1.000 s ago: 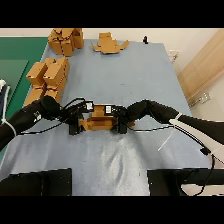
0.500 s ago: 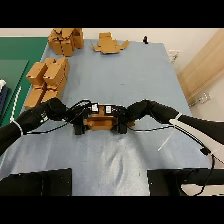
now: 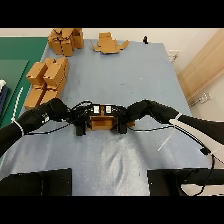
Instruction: Fold the box.
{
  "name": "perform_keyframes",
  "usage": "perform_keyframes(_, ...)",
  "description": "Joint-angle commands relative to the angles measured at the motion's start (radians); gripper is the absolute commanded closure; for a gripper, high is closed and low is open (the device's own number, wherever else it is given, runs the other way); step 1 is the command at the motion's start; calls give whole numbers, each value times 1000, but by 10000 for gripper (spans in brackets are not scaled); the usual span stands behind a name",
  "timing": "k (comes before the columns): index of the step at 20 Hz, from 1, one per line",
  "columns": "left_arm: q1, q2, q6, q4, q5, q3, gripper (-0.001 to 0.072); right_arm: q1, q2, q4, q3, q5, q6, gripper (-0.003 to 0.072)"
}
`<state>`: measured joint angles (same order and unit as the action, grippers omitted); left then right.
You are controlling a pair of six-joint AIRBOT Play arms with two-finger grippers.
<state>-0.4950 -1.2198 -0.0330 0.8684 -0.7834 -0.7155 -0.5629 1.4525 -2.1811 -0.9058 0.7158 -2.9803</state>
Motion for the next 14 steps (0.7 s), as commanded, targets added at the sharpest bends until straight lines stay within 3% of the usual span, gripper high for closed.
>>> perform_keyframes(1,-36,-1,12,-16,63,-1,495,0,0,0,-1,0,0,469)
perform_keyframes(14,-47,-1,11,-64,77,-1,491,0,0,0,-1,0,0,470)
